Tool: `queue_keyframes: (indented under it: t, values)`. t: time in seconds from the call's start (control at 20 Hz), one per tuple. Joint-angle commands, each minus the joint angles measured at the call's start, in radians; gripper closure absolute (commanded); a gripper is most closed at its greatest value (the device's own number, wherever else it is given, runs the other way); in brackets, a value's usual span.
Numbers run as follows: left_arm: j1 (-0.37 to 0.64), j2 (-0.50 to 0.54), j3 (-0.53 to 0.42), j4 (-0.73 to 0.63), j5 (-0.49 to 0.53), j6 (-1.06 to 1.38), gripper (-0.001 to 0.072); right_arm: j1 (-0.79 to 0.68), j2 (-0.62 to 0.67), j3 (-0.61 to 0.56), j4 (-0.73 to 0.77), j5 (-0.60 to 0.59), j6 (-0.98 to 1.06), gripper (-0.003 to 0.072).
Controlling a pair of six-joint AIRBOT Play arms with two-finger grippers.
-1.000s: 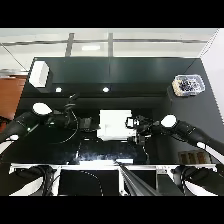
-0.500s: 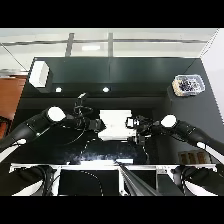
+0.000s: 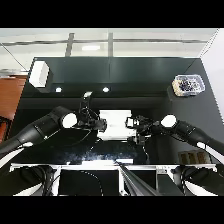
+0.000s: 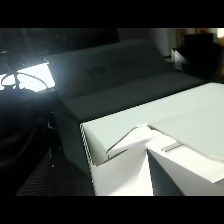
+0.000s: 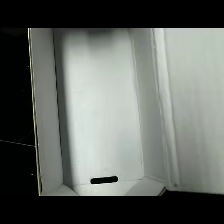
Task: Fold the box and place the chain.
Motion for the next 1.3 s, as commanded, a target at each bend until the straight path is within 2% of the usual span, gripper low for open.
queue_keyframes:
  t: [0.0,0.1,0.15,0.3,0.35,0.45,0.7,0.75,0.8,0.85,1.25]
  values:
    - [-0.033,-0.044,0.047,0.071,-0.103,-0.103,0.0041,0.000,0.000,-0.001,0.001,0.000,0.000,0.0202]
    - [-0.051,-0.089,0.085,0.094,-0.162,-0.140,0.0052,0.000,0.000,0.000,0.000,0.000,0.000,0.0202]
    - [-0.059,-0.104,0.101,0.094,-0.177,-0.148,0.0120,0.000,0.000,0.000,0.000,0.000,0.000,0.0202]
    - [-0.092,-0.117,0.130,0.117,-0.178,-0.211,0.0124,0.000,0.001,-0.001,0.000,0.000,0.000,0.0202]
    - [-0.103,-0.118,0.135,0.127,-0.174,-0.229,0.0154,0.000,0.000,-0.001,0.000,0.000,0.000,0.0202]
    - [-0.131,-0.130,0.144,0.163,-0.180,-0.269,0.0165,0.000,0.000,-0.001,0.000,0.000,0.000,0.0202]
    - [-0.190,-0.208,0.224,0.311,-0.292,-0.386,0.0213,0.000,0.000,0.000,0.000,0.000,0.000,0.0202]
    - [-0.190,-0.219,0.234,0.319,-0.298,-0.408,0.0242,0.000,0.000,-0.001,0.000,0.000,0.000,0.0203]
    - [-0.190,-0.226,0.240,0.317,-0.299,-0.413,0.0326,0.000,0.001,0.000,0.000,0.000,0.000,0.0202]
    - [-0.190,-0.228,0.240,0.317,-0.299,-0.424,0.0347,0.000,0.000,0.000,0.000,0.000,0.000,0.0202]
    - [-0.190,-0.243,0.250,0.297,-0.306,-0.501,0.0363,0.000,0.000,0.000,0.000,0.000,0.000,0.0202]
